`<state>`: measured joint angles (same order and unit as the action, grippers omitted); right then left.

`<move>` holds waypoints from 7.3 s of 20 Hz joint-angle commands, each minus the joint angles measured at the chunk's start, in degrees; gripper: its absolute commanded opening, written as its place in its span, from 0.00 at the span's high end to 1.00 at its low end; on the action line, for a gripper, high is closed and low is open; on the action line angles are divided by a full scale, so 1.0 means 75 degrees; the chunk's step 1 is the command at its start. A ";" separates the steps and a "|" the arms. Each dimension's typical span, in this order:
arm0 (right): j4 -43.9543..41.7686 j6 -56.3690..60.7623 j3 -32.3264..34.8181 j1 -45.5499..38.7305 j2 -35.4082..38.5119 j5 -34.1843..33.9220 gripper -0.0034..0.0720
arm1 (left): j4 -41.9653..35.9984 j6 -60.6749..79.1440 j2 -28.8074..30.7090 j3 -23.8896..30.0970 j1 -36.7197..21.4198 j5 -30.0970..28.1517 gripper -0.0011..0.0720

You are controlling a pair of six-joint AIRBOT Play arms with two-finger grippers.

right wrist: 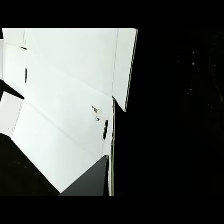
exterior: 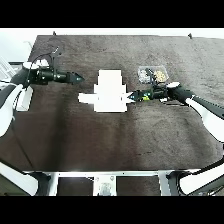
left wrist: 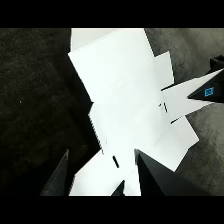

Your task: Fold the box and place the chain.

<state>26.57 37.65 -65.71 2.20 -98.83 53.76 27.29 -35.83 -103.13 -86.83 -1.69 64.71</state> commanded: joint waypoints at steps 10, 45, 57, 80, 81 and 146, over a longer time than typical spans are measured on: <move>0.0006 -0.0032 0.0003 0.0009 0.0006 0.0009 0.94 | 0.2614 -0.2107 -0.2629 -0.4077 0.1113 0.1198 0.31; 0.0006 -0.0117 0.0003 0.0015 0.0006 0.0009 0.94 | -0.0662 -0.1011 -0.3940 -0.4071 0.1221 0.1431 0.42; 0.0006 -0.0117 0.0003 0.0015 0.0006 0.0009 0.94 | -0.0769 -0.0714 -0.4051 -0.4068 0.1221 0.1635 0.88; -0.2739 -0.1399 -0.0012 -0.2789 0.0111 0.2594 0.51 | -0.1935 0.6668 -0.3019 -0.1775 0.1221 0.1661 0.96; -0.2739 -0.1626 -0.0012 -0.2754 0.0111 0.2597 0.51 | -0.1996 0.6965 -0.3019 -0.1574 0.1221 0.1620 0.96; 0.2046 -0.5505 0.2690 0.2165 0.2133 -0.3293 0.23 | -0.1702 0.8183 -0.3042 -0.1276 0.1457 0.1043 0.96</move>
<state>43.09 -3.57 -45.60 17.30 -81.60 33.52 14.52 25.52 -125.93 -96.42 9.23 72.53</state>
